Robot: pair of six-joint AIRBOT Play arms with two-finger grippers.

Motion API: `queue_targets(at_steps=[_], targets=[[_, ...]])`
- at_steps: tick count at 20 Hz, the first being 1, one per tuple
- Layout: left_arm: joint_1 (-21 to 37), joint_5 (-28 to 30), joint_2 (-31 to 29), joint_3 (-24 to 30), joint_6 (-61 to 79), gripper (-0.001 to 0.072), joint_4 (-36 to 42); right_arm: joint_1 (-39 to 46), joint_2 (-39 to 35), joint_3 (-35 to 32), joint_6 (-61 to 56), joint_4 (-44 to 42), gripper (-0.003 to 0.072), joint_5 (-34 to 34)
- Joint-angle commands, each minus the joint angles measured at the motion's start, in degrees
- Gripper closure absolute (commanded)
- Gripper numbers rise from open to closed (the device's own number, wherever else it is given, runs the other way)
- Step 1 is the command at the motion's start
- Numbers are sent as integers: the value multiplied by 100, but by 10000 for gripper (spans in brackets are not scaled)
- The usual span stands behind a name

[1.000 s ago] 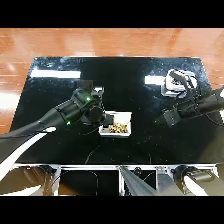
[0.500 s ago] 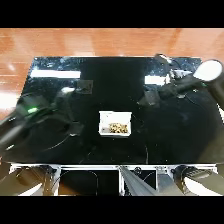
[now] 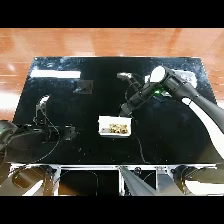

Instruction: Fold the box and place the chain.

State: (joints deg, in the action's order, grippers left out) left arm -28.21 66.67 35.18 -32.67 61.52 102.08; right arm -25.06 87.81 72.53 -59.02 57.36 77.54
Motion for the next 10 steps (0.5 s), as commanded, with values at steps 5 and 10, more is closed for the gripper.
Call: queue_targets(at_steps=[5,10], targets=[[46,-341,44,90,28,201,151,-151,90,48,363,-350,31,841],[46,-431,46,90,28,201,151,-245,83,254,577,-400,31,911]])
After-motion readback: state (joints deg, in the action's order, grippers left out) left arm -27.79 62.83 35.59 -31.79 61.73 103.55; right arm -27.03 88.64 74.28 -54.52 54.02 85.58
